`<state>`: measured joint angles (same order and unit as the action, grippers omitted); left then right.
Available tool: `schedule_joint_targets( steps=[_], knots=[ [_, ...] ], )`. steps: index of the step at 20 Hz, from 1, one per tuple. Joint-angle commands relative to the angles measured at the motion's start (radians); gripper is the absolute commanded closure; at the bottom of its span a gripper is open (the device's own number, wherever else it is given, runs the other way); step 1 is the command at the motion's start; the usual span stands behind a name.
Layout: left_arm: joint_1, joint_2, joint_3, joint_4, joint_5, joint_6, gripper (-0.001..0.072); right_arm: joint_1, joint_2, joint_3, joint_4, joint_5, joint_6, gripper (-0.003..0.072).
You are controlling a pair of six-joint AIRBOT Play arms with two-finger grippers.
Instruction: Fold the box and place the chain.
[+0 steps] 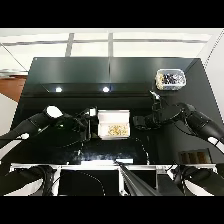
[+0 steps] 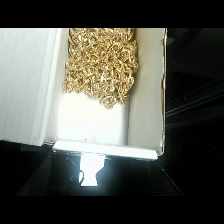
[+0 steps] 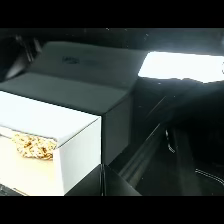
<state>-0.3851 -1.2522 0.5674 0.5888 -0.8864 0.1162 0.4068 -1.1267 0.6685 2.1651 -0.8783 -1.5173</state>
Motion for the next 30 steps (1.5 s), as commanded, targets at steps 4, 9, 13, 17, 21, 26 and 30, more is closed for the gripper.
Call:
schedule_joint_targets(
  steps=[4, 9, 13, 17, 21, 26, 30],
  knots=[
    [-0.001, -0.001, 0.0, -0.003, 0.014, 0.008, 0.0006, 0.008, -0.032, 0.0, 0.026, 0.006, 0.003, 0.0667],
    [-0.001, -0.001, 0.0, -0.003, 0.014, 0.011, 0.0006, 0.06, -0.032, 0.0, 0.038, 0.045, 0.005, 0.0667],
    [-0.001, -0.001, 0.0, -0.004, 0.014, 0.012, 0.0007, 0.069, -0.032, 0.0, 0.04, 0.045, 0.015, 0.0667],
    [-0.001, -0.001, 0.0, -0.004, 0.014, 0.038, 0.0006, 0.076, -0.032, 0.0, 0.045, 0.045, 0.015, 0.0667],
    [-0.001, -0.001, 0.0, -0.003, 0.013, 0.042, 0.0007, 0.076, -0.032, 0.0, 0.045, 0.045, 0.015, 0.0667],
    [-0.001, -0.001, 0.0, -0.004, 0.004, 0.082, 0.0007, 0.076, -0.032, 0.0, 0.045, 0.045, 0.015, 0.0667],
    [-0.001, -0.001, 0.0, -0.014, 0.004, 0.088, 0.0007, 0.076, -0.032, 0.0, 0.045, 0.045, 0.015, 0.0667]
  ],
)
